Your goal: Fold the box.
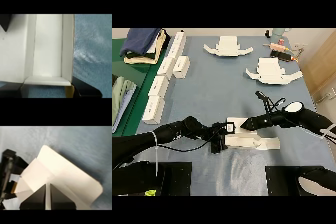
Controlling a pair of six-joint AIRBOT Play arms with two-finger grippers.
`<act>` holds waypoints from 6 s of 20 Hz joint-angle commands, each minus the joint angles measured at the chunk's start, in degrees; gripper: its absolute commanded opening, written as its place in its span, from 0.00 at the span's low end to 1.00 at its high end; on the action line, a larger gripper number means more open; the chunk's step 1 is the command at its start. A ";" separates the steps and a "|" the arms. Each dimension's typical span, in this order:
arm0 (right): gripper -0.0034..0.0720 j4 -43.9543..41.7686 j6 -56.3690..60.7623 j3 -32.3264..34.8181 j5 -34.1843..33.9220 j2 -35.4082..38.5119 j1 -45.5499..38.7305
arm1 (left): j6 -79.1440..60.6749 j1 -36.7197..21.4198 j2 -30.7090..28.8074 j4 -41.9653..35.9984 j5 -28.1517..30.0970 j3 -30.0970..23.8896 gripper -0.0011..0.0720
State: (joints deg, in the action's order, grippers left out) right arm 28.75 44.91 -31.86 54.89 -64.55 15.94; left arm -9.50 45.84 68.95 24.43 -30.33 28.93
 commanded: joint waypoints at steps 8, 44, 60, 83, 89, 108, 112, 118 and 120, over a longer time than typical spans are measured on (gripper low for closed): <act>0.28 19.87 0.07 -1.75 12.50 24.48 0.02 | 0.09 0.00 0.00 -0.04 0.20 0.00 0.57; 0.91 24.04 -34.93 10.16 -5.29 18.18 9.42 | 0.09 0.02 0.00 -0.04 0.20 0.00 0.57; 0.05 51.45 23.34 0.13 11.89 18.21 9.40 | 0.09 0.02 0.00 -0.04 0.20 0.00 0.57; 0.04 33.09 41.29 9.99 13.70 18.05 -21.99 | 0.09 0.02 0.00 -0.04 0.20 0.00 0.57; 0.04 20.98 33.44 10.45 15.91 18.10 -21.99 | 0.09 0.02 0.00 -0.04 0.20 0.00 0.57; 0.64 13.55 23.32 10.45 16.17 18.08 -19.32 | 0.09 0.02 0.00 -0.04 0.17 0.00 0.57; 0.64 16.57 26.75 9.97 8.79 18.08 -8.55 | 0.09 0.02 0.00 -0.04 0.20 0.00 0.57; 0.59 39.50 59.80 2.60 2.58 17.40 11.32 | 0.09 0.00 0.00 -0.07 0.20 0.00 0.57; 0.59 45.20 70.05 -0.42 3.37 15.02 17.07 | 0.09 0.02 0.00 -0.07 0.17 0.00 0.57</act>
State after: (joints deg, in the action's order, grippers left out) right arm 63.29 98.24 -28.75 59.44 -47.81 25.12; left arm -9.41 45.84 68.95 24.36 -30.13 28.93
